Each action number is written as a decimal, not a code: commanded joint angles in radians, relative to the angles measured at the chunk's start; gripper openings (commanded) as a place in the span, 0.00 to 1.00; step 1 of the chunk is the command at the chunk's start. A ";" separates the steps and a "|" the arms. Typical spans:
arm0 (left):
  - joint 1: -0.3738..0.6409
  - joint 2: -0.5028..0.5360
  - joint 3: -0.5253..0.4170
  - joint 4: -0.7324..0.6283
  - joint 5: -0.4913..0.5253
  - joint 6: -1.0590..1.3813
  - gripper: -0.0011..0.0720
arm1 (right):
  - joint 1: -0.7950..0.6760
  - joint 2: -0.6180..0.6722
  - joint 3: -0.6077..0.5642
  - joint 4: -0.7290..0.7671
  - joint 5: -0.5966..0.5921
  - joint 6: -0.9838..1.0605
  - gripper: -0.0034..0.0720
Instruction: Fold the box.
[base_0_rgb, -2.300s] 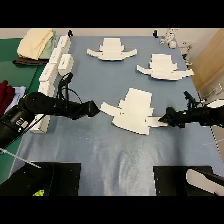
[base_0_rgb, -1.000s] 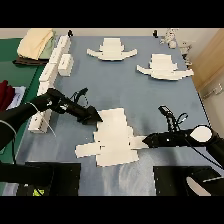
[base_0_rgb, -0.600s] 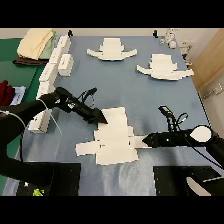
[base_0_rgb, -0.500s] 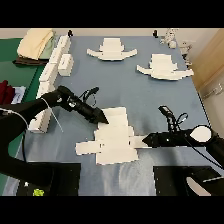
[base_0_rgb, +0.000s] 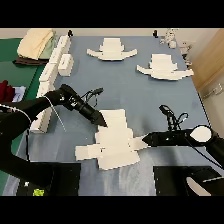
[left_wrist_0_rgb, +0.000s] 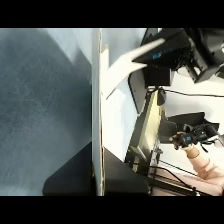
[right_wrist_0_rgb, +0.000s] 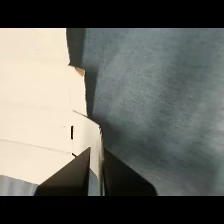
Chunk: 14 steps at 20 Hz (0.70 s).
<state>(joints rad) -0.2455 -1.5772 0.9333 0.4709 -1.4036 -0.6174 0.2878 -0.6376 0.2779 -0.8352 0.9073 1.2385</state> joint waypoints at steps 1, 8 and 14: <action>-0.001 0.002 0.016 -0.007 -0.002 0.125 0.04 | -0.002 0.001 0.007 -0.059 -0.077 0.003 0.34; -0.074 0.189 0.034 -0.103 0.201 0.510 0.03 | -0.051 -0.006 0.120 -0.807 -0.107 0.620 0.35; -0.194 0.385 -0.120 -0.094 0.439 0.714 0.03 | -0.101 -0.005 0.261 -0.809 -0.153 0.744 0.34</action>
<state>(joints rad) -0.3817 -1.2819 0.8898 0.3801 -1.1130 -0.0422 0.2020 -0.6426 0.4877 -1.5929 0.7784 1.8881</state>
